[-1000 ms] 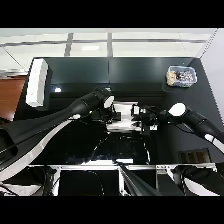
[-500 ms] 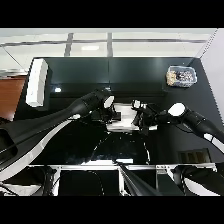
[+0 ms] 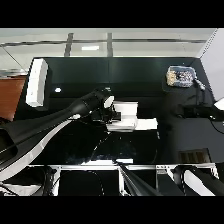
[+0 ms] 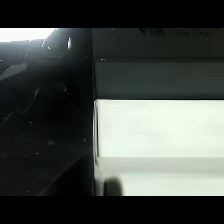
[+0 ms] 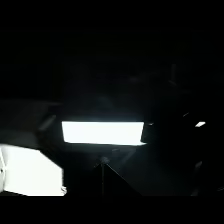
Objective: Fold the box and place the chain.
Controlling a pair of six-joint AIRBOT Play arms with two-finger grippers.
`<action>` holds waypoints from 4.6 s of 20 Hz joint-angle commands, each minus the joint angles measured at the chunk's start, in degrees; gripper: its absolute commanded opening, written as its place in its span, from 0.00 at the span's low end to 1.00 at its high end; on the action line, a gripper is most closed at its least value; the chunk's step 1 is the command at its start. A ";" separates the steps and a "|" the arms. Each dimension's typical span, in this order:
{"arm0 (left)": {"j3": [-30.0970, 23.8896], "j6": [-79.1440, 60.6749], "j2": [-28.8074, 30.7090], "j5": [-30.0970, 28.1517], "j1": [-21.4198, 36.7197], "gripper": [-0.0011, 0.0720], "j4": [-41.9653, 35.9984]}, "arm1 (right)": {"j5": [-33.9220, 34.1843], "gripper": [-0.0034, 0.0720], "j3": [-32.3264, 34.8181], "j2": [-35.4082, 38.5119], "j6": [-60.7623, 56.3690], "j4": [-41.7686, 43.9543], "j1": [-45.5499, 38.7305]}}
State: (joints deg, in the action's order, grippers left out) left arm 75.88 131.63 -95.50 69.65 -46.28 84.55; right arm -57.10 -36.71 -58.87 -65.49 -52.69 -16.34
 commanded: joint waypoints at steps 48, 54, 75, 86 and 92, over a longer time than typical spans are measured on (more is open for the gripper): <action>0.04 -0.07 0.00 -0.22 0.02 0.05 0.00 | -4.83 0.36 -17.00 -18.38 -27.52 -10.97 40.19; 0.04 -0.07 0.00 -0.17 0.02 0.05 0.00 | -10.36 0.36 -24.74 -24.11 -44.57 -25.94 47.43; 0.04 -0.07 0.00 -0.37 0.02 0.05 0.00 | -11.45 0.07 -25.59 -28.20 -55.95 -25.05 48.96; 0.04 -0.07 0.00 -0.31 0.02 0.05 0.00 | -12.17 0.06 -25.79 -28.20 -55.28 -25.49 48.96; 0.04 -0.07 0.00 -0.31 0.02 0.05 0.00 | -14.29 0.43 -26.93 -27.54 -52.48 -25.38 48.43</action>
State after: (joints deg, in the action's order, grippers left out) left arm 75.88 131.52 -95.50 69.43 -46.28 84.55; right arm -69.87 -62.96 -86.83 -119.52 -77.95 32.40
